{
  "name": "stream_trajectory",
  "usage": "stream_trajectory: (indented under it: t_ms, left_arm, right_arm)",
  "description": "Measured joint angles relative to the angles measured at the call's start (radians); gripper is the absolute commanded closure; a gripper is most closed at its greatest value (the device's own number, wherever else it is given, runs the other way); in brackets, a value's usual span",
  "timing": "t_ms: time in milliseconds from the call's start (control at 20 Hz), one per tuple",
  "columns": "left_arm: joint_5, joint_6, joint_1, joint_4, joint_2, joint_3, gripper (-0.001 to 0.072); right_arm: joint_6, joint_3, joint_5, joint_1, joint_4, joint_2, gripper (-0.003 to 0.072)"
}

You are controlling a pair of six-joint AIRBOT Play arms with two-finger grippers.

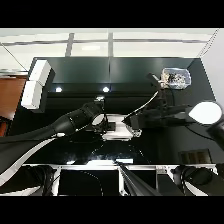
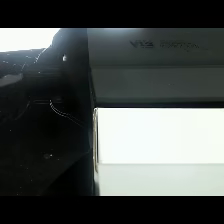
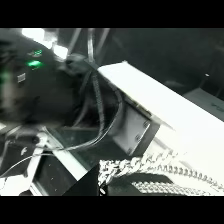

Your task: Fold the box and place the chain.

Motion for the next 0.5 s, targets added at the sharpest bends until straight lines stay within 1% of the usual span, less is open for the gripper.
stream_trajectory:
  t_ms: [50, 100, 200, 300, 400, 500]
  left_arm:
    - [0.0, 0.0, 0.0, 0.0, 0.0, 0.0, 0.0678]
    - [0.0, 0.0, 0.0, 0.0, 0.0, 0.0, 0.0678]
    - [0.0, 0.0, 0.0, 0.0, 0.0, 0.0, 0.0678]
    - [0.001, 0.0, 0.0, 0.0, 0.0, 0.0, 0.0678]
    - [0.0, 0.0, 0.0, 0.0, 0.0, 0.0, 0.0678]
    - [0.0, 0.0, 0.0, 0.0, 0.0, 0.0, 0.0679]
  right_arm:
    - [0.0, -0.001, -0.012, 0.008, 0.001, -0.02, 0.0431]
    - [-0.002, -0.001, -0.023, 0.012, 0.006, -0.036, 0.0343]
    - [-0.004, 0.001, -0.022, -0.006, 0.007, -0.05, 0.0344]
    - [-0.008, 0.006, 0.01, -0.074, -0.008, -0.039, 0.0348]
    - [-0.01, 0.01, 0.053, -0.195, -0.061, -0.003, 0.0348]
    - [-0.011, 0.011, 0.087, -0.323, -0.157, 0.027, 0.0349]
